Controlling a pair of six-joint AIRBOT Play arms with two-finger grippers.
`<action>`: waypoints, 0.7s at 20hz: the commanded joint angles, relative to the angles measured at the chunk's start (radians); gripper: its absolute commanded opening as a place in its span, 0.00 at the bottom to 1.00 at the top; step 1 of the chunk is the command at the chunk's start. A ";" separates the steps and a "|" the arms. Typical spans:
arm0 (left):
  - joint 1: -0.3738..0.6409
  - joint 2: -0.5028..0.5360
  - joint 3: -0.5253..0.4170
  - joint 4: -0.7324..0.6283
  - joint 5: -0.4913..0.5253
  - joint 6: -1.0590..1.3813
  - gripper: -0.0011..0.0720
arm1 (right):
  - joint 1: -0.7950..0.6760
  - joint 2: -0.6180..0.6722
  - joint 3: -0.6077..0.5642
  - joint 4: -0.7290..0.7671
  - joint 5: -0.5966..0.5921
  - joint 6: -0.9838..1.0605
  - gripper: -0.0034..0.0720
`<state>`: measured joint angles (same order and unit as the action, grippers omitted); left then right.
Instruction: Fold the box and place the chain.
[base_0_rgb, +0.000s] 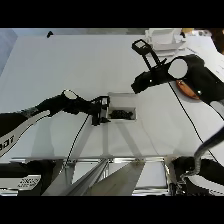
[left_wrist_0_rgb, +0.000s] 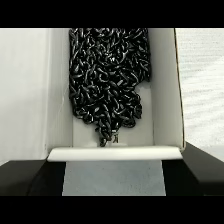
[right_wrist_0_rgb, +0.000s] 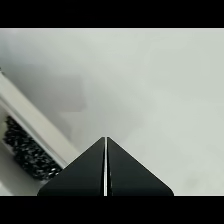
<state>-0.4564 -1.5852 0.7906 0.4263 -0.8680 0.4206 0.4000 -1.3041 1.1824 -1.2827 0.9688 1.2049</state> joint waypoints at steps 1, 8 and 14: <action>0.000 0.000 -0.001 0.000 0.000 0.000 0.11 | -0.056 -0.107 0.005 0.090 -0.006 -0.108 0.06; 0.000 0.000 -0.001 0.000 0.000 0.000 0.11 | -0.059 -0.140 -0.002 0.429 0.129 -0.474 0.06; 0.000 0.000 -0.001 0.000 0.000 0.000 0.11 | -0.047 -0.109 -0.144 0.470 0.169 -0.640 0.06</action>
<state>-0.4564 -1.5852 0.7902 0.4267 -0.8680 0.4210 0.3466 -1.4273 1.1007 -0.8543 1.1118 0.6701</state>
